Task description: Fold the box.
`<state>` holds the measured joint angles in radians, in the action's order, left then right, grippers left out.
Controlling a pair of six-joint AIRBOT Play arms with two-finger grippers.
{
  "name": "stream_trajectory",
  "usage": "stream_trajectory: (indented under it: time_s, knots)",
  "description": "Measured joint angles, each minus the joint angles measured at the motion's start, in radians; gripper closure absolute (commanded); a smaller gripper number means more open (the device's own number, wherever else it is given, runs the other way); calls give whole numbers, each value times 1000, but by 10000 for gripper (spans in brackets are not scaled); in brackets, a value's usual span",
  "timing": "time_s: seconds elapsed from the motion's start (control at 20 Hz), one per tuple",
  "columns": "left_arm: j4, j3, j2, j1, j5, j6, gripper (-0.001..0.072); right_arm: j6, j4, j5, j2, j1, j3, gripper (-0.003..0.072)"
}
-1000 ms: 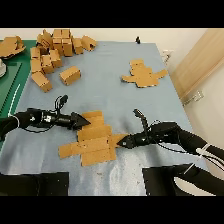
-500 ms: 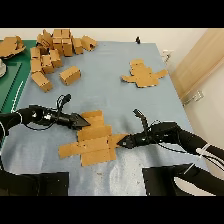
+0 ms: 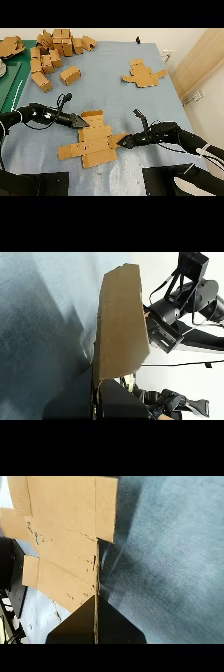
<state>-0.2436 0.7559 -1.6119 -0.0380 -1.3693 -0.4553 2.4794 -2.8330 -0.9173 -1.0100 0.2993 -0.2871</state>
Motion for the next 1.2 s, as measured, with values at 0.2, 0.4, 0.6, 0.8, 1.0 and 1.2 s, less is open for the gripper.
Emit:
stream_trajectory:
  time_s: [0.2,0.4,0.6,0.8,1.0,1.2]
  knots:
    - [3,3,0,0,-2,33,669,-11,2,11,0,0,0,413]
    - [48,13,0,-11,2,100,699,-45,21,72,0,-15,-10,323]
    - [69,68,13,-103,27,185,699,-102,61,152,1,-91,-75,324]
    - [80,119,64,-192,71,280,698,-148,98,185,1,-191,-190,326]
    - [84,135,122,-227,172,417,698,-174,116,196,1,-247,-289,349]
    - [64,119,142,-269,201,537,699,-185,128,193,0,-261,-325,677]
